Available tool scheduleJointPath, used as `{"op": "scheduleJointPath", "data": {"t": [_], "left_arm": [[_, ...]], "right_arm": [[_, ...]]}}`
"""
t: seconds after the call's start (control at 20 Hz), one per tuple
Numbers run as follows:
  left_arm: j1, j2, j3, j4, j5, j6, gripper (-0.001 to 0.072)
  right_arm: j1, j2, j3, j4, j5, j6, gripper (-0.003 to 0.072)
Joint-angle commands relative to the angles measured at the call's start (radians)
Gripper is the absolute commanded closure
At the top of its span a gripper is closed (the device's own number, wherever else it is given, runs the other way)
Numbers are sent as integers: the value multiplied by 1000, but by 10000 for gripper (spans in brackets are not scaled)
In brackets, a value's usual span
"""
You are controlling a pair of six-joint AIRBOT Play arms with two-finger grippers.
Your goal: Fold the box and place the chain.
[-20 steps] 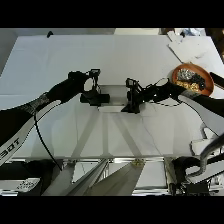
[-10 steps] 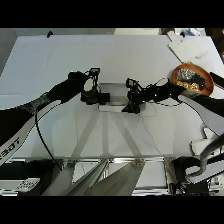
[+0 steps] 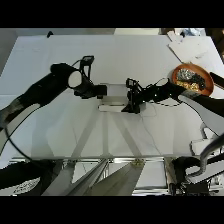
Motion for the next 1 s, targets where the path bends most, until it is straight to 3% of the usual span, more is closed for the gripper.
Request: {"op": "scheduleJointPath", "data": {"t": [0.0, 0.2, 0.3, 0.5, 0.65, 0.7, 0.95], "left_arm": [[38, 90, 0, -64, -36, 198, 256], [116, 154, -1, -286, -223, 827, 258], [173, 152, -23, -368, -266, 1065, 258], [286, 114, -86, -398, -171, 1402, 228], [356, 27, -88, -466, -151, 1629, 111], [372, -11, -88, -490, -148, 1714, 15], [391, -164, -88, -646, -96, 2032, 10]], "right_arm": [[0, 1, 1, 0, 0, 0, 152], [0, 1, 1, 0, 0, 0, 152], [0, 1, 1, 0, 0, 0, 152], [0, 1, 1, 0, 0, 0, 152], [0, 1, 1, 0, 0, 0, 152], [0, 1, 1, 0, 0, 0, 152], [0, 1, 1, 0, 0, 0, 152]]}}
